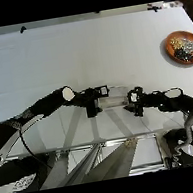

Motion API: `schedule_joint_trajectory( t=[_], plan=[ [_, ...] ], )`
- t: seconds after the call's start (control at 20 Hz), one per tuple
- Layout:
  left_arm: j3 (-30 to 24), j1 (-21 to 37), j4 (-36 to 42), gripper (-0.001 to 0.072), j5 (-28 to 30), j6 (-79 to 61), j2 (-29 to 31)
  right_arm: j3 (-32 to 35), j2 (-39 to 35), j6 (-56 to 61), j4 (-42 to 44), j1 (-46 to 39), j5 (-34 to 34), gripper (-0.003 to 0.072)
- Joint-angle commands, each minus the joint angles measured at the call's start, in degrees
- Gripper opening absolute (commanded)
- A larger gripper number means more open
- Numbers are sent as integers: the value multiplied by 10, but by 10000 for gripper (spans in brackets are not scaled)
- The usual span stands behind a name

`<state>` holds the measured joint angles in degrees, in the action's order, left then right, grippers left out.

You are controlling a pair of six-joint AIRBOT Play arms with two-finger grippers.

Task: Fold the box and place the chain.

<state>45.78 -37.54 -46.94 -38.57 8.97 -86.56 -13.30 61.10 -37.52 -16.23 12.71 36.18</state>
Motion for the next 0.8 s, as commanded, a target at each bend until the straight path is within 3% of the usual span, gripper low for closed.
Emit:
schedule_joint_trajectory(
  t=[0.0,0.05,0.35,0.55,0.7,0.75],
  plan=[
    [-1,-1,-2,407,17,1,0,0,0,0,-1,0,1,403],
    [-1,-1,-2,375,15,1,0,0,0,0,0,0,1,403],
    [-1,-1,12,383,6,1,0,0,0,0,0,0,1,403],
    [-1,-1,13,476,4,1,1,0,0,0,0,0,1,403],
    [-1,1,17,697,-3,0,5,0,0,0,0,0,1,403],
    [-1,1,21,703,-5,0,5,0,0,0,0,0,1,403]
  ],
)
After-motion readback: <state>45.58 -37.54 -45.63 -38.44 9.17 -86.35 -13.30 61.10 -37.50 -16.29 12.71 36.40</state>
